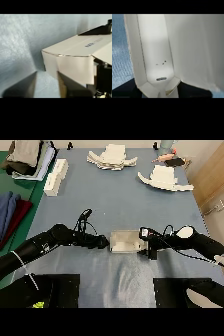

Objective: Fold the box.

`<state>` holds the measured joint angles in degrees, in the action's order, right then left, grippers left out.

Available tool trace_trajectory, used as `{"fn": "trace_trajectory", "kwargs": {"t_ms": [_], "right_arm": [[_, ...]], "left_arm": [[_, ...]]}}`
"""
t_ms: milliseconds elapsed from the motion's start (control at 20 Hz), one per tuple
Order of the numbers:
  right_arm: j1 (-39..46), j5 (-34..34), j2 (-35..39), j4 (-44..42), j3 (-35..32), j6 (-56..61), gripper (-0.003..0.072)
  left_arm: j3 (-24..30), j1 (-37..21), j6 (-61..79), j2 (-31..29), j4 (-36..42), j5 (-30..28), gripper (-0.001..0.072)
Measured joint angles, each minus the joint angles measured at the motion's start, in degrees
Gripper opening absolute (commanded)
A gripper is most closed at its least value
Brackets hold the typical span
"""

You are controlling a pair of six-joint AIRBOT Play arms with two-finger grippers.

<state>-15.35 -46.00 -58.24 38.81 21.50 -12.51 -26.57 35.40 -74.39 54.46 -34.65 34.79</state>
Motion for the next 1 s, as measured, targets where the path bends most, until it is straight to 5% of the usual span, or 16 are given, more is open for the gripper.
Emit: {"fn": "trace_trajectory", "kwargs": {"t_ms": [750,1000], "right_arm": [[0.0,0.0,0.0,0.0,0.0,0.0,0.0529],[0.0,0.0,0.0,0.0,0.0,0.0,0.0529]], "left_arm": [[-2.1,1.7,-0.3,3.4,1.4,-3.2,0.0473],[-6.3,6.4,-10.6,5.7,-6.3,-2.6,0.0472]]}}
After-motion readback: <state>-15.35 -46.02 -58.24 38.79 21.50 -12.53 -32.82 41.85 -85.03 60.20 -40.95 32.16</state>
